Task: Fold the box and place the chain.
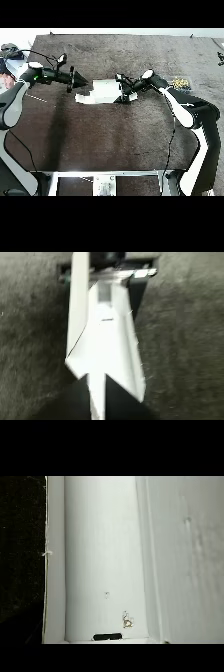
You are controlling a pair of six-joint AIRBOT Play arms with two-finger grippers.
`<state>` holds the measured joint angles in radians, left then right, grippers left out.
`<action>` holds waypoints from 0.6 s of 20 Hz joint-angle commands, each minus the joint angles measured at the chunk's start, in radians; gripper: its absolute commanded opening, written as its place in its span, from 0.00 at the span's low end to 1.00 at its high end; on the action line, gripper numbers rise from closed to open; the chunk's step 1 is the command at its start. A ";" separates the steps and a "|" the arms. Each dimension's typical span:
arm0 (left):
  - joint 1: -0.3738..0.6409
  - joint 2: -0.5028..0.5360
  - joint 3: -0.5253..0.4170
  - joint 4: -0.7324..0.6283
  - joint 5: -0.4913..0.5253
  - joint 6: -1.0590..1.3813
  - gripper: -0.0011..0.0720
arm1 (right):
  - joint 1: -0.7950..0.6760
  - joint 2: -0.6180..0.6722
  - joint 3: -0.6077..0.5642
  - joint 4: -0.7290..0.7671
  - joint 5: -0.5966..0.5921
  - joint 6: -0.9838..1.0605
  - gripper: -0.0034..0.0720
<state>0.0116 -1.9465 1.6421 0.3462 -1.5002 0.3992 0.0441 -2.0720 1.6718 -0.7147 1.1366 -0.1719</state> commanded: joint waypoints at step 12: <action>-0.177 0.204 -0.297 0.013 0.431 -0.213 0.02 | 0.001 -0.001 0.000 0.000 0.000 0.000 0.76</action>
<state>-0.1204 -1.7607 1.3903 0.3607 -1.1767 0.2703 0.0441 -2.0720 1.6718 -0.7147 1.1370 -0.1719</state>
